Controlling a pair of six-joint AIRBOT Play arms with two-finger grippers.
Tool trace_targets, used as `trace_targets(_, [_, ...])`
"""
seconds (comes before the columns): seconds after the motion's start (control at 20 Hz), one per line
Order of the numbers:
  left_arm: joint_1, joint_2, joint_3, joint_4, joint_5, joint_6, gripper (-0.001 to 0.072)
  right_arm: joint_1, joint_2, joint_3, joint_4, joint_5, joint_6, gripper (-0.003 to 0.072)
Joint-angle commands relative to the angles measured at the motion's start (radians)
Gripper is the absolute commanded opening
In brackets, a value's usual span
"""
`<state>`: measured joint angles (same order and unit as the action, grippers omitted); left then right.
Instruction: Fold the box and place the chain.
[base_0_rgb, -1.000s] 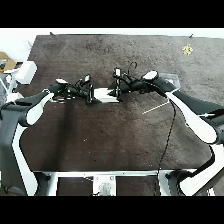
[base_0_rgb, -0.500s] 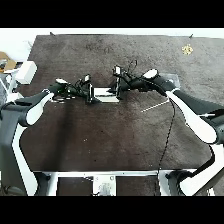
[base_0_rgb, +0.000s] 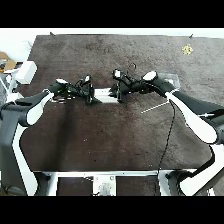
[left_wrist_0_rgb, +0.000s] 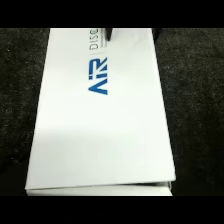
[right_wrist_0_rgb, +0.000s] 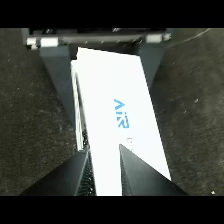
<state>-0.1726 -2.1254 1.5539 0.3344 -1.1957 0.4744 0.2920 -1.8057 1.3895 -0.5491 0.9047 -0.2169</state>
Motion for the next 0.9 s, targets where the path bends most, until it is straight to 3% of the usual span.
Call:
trace_targets(0.0, [0.001,0.001,0.0,-0.002,0.003,-0.002,0.0275,-0.001,-0.001,-0.037,-0.024,0.023,0.011,0.0206])
trace_targets(0.45, [0.001,0.001,0.0,-0.002,0.003,-0.002,0.0275,-0.009,0.042,0.011,0.119,0.024,0.008,0.0205])
trace_targets(0.55, [0.001,0.001,0.0,-0.002,0.003,-0.002,0.0275,-0.009,0.041,0.012,0.146,0.023,0.008,0.0004])
trace_targets(0.85, [0.001,0.001,0.0,-0.002,0.003,-0.002,0.0275,-0.009,-0.015,0.01,0.136,0.032,0.008,0.0004])
